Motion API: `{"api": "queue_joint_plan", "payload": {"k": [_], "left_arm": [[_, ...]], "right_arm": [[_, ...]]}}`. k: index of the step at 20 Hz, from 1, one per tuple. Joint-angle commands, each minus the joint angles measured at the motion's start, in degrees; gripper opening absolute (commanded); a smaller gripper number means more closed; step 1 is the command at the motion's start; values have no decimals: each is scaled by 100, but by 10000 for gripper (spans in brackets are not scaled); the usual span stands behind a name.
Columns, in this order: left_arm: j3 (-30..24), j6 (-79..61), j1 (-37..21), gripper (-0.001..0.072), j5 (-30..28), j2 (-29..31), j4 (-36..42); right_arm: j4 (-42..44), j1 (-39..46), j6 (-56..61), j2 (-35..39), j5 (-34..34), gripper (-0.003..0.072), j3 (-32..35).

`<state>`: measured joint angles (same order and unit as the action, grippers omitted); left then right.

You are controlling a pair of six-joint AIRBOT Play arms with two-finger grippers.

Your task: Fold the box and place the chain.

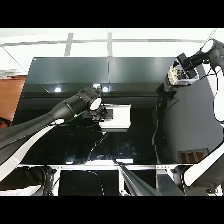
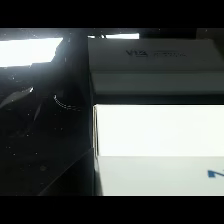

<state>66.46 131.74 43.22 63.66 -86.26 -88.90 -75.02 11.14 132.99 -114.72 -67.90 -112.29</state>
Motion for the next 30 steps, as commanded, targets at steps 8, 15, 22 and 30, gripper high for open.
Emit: {"api": "queue_joint_plan", "payload": {"k": [8,15,22,30], "left_arm": [[7,0,-2,24,2,-2,0],[7,0,-2,24,0,-2,0],[7,0,-2,24,-20,-2,0],[7,0,-2,24,-15,-2,-2]], "right_arm": [[153,17,179,-343,511,529,-13],[422,46,-1145,-334,595,15,-72],[450,42,-3659,1532,-299,14,-151],[1285,17,-4489,3989,-1742,14,-66]]}}
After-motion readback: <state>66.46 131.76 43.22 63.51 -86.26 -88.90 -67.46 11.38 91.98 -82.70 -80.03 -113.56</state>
